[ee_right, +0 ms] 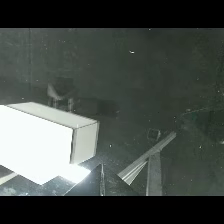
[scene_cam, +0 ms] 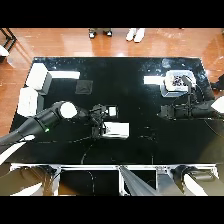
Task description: Fold the box and place the chain.
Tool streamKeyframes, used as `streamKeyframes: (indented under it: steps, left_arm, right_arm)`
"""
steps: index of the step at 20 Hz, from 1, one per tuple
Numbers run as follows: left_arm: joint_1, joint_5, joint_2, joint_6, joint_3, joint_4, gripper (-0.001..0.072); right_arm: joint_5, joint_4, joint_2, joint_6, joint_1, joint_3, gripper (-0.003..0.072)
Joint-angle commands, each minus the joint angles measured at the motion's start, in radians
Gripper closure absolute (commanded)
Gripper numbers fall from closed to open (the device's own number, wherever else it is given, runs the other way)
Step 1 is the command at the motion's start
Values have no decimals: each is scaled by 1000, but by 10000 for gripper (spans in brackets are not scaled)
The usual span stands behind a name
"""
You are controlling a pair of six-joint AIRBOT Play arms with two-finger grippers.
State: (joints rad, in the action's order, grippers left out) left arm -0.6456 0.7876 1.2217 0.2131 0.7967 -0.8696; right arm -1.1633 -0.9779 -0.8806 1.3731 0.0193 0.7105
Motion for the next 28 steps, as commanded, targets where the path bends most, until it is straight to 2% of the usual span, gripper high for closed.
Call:
streamKeyframes:
  steps: [1, 5, 28]
  left_arm:
    - [-9, 2, 1, -8, 0, 0, 73]
    - [-51, -4, 1, -8, 0, 4, 73]
    - [-50, -18, 27, 0, 0, 15, 74]
  right_arm:
    - [1, 0, 1, 0, 0, 0, 666]
    - [1, 0, 1, 0, 0, 0, 666]
    - [9, 0, 1, 0, 0, 0, 666]
